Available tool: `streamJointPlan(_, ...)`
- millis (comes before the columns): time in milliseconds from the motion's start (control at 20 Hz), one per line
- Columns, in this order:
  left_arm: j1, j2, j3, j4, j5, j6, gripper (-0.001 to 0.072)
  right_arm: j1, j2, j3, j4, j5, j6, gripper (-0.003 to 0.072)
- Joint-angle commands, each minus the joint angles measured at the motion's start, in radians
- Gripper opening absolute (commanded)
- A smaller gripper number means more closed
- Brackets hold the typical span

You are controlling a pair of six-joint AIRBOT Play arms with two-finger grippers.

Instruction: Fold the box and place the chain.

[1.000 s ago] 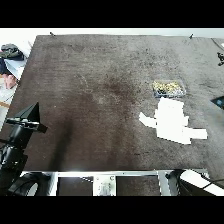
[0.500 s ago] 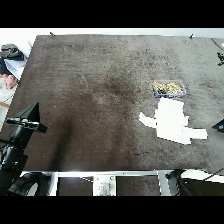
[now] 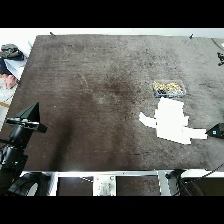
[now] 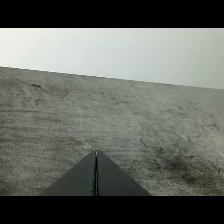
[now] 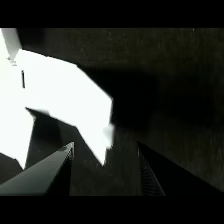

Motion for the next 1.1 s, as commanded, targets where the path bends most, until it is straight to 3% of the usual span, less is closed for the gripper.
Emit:
streamJointPlan(0, 0.0, 0.001, 0.0, 0.0, 0.0, 0.0, 0.0012, 0.0, -0.061, -0.002, 0.098, -0.022, -0.054, 0.0447)
streamJointPlan(300, 0.0, 0.001, 0.0, 0.0, 0.0, 0.0, 0.0012, 0.048, -0.175, -0.032, 0.206, 0.056, -0.055, 0.0423)
streamJointPlan(400, 0.0, 0.001, 0.0, 0.0, 0.001, 0.0, 0.0012, 0.066, -0.195, -0.052, 0.202, 0.079, -0.054, 0.0324)
streamJointPlan(450, 0.0, 0.001, 0.0, 0.0, 0.0, 0.0, 0.0012, 0.071, -0.198, -0.06, 0.204, 0.08, -0.055, 0.0322)
streamJointPlan(500, 0.0, 0.001, 0.0, 0.0, 0.0, 0.0, 0.0012, 0.073, -0.198, -0.068, 0.206, 0.082, -0.055, 0.0237)
streamJointPlan(550, 0.0, 0.001, 0.0, 0.0, 0.0, 0.0, 0.0012, 0.074, -0.198, -0.069, 0.204, 0.09, -0.055, 0.0207)
streamJointPlan(650, 0.0, 0.001, 0.0, 0.0, 0.0, 0.0, 0.0012, 0.074, -0.197, -0.069, 0.205, 0.129, -0.098, -0.0016)
streamJointPlan(800, 0.0, 0.001, 0.0, 0.0, 0.0, 0.0, 0.0012, 0.075, -0.189, -0.069, 0.219, 0.163, -0.104, -0.0017)
streamJointPlan(900, 0.0, 0.001, 0.0, 0.0, 0.0, 0.0, 0.0012, 0.081, -0.173, -0.072, 0.308, 0.196, -0.104, -0.0018)
streamJointPlan(1050, 0.0, 0.001, 0.0, 0.0, 0.0, 0.0, 0.0012, 0.158, -0.111, -0.142, 0.379, 0.189, -0.112, -0.0018)
